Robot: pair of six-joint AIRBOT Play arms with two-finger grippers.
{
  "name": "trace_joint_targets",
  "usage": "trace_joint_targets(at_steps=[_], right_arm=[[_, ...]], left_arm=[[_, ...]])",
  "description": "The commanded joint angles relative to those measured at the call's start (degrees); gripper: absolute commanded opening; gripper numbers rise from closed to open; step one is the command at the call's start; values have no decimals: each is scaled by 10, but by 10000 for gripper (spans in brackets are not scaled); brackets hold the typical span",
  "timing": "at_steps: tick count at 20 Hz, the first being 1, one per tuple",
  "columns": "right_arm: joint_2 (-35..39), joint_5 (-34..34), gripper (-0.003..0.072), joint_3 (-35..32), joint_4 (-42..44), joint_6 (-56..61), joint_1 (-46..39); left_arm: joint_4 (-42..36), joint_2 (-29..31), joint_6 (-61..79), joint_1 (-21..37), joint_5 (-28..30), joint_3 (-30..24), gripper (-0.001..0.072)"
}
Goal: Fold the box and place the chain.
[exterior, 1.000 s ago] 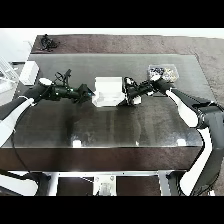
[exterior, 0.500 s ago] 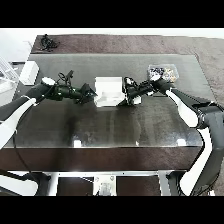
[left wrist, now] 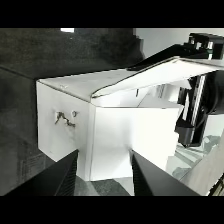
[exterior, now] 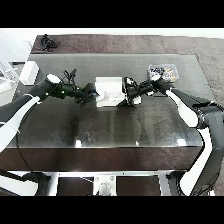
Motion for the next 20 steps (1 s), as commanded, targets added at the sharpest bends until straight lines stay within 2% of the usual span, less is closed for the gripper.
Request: trace_joint_targets(at_steps=[1,4,7,11,16,20], right_arm=[[0,0,584,0,0,0,0],[0,0,584,0,0,0,0],[0,0,584,0,0,0,0],[0,0,584,0,0,0,0],[0,0,584,0,0,0,0],[0,0,584,0,0,0,0]], left_arm=[[27,0,-25,-2,6,3,398],[30,0,-25,-4,14,4,398],[83,-1,-58,-16,17,25,398],[94,-14,-65,-19,1,51,398],[148,-35,-104,-33,-16,85,398],[163,-38,-117,-40,-14,89,398]])
